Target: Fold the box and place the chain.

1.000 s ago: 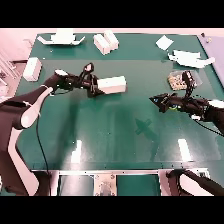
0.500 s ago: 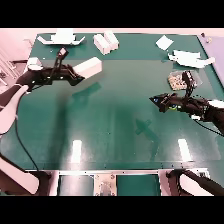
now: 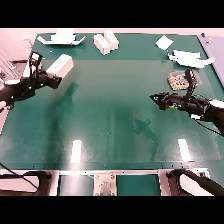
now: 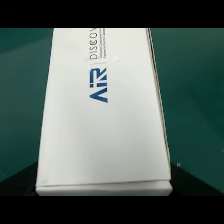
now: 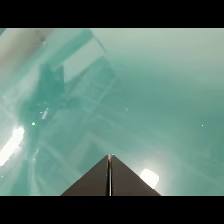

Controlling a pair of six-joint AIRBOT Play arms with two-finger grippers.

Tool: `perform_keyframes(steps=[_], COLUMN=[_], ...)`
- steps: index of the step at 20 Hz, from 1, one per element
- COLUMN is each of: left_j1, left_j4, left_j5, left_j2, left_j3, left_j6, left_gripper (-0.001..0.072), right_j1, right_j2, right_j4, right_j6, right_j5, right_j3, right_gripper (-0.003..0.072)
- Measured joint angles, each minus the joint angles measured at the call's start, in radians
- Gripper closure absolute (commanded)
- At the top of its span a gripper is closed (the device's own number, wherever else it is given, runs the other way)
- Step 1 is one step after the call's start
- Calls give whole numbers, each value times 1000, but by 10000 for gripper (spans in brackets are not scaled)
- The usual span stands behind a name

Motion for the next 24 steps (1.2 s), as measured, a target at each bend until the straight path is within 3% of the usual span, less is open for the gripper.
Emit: perform_keyframes(steps=[8, 15, 21, 22, 24], left_j1=[14, 15, 16, 15, 15], left_j4=[-309, -591, -832, -853, -882], left_j5=[166, 285, 330, 332, 337], left_j2=[18, 11, 4, 4, 4], left_j3=[-162, -187, -187, -187, -187], left_j6=[172, 427, 648, 669, 696], left_gripper=[692, 692, 684, 573, 454], right_j1=[0, 2, 34, 38, 44], right_j2=[0, 0, 0, 0, 0], right_j4=[23, 48, 57, 58, 59], right_j6=[10, 12, 12, 12, 12], right_j5=[1, 4, 5, 5, 6], right_j3=[0, 0, 0, 0, 0], right_gripper=[672, 672, 671, 671, 671])
